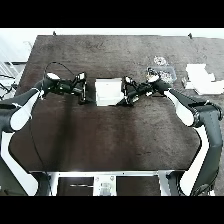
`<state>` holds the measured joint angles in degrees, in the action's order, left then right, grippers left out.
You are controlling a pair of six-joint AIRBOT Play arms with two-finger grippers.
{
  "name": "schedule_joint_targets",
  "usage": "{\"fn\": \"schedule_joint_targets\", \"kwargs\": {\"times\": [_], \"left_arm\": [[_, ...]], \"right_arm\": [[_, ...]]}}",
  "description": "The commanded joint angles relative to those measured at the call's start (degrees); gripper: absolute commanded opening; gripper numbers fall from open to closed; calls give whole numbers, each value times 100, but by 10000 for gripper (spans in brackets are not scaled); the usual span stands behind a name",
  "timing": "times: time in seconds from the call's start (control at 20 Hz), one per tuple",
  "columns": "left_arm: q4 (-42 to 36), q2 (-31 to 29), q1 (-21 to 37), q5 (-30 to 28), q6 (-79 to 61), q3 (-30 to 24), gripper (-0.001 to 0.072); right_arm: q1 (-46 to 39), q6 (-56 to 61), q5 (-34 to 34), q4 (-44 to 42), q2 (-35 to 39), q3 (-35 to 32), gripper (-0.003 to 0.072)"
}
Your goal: Fold the box and place the chain.
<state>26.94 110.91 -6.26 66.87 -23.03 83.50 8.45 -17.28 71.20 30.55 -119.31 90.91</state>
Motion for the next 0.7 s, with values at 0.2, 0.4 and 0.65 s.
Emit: {"fn": "schedule_joint_targets", "kwargs": {"times": [0.2,0.4,0.65], "left_arm": [[-4,166,-37,-83,2,4,720],[-214,166,-48,-186,-144,4,720],[-162,173,-203,-234,-151,4,720]], "right_arm": [[4,7,0,-9,0,-2,578],[4,7,0,-9,0,-2,579],[4,7,0,-9,0,-2,579]]}}
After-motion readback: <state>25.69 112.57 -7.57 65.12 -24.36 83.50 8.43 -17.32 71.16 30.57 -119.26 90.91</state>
